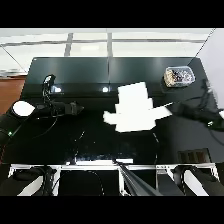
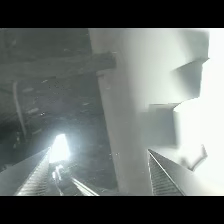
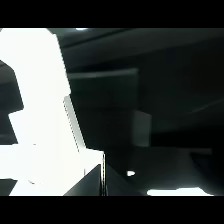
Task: Fold the box and place the chain.
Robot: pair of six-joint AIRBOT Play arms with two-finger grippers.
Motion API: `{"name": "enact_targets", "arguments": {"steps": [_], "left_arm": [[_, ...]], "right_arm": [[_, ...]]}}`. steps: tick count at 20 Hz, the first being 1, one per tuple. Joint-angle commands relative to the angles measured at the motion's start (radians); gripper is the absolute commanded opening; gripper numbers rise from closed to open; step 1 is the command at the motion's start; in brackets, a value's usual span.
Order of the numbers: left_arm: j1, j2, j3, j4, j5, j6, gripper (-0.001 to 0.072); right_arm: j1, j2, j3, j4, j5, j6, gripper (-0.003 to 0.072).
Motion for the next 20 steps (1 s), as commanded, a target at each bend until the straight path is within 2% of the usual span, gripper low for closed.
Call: {"name": "enact_targets", "arguments": {"steps": [1,3,6,10,17,19,20], "left_arm": [[-0.003,-0.021,0.005,-0.113,-0.002,0.087,0.0701],[-0.001,-0.084,0.039,-0.148,-0.046,0.122,0.0700],[-0.001,-0.244,0.141,-0.167,-0.158,0.127,0.0700],[-0.002,-0.470,0.278,-0.297,-0.298,0.200,0.0700],[-0.029,-0.718,0.405,-0.408,-0.586,0.328,0.0700],[-0.043,-0.758,0.434,-0.402,-0.661,0.380,0.0662],[-0.050,-0.771,0.447,-0.400,-0.700,0.423,0.0588]], "right_arm": [[0.277,0.050,-0.131,0.112,-0.222,0.004,0.0014],[0.394,0.050,-0.135,0.111,-0.306,0.019,0.0014],[0.478,0.050,-0.135,0.111,-0.387,0.046,0.0014],[0.487,0.050,-0.135,0.107,-0.347,0.048,0.0015],[0.487,0.050,-0.135,0.105,-0.339,0.048,0.0014],[0.487,0.050,-0.135,0.105,-0.340,0.048,0.0015],[0.487,0.050,-0.135,0.105,-0.339,0.048,0.0015]]}}
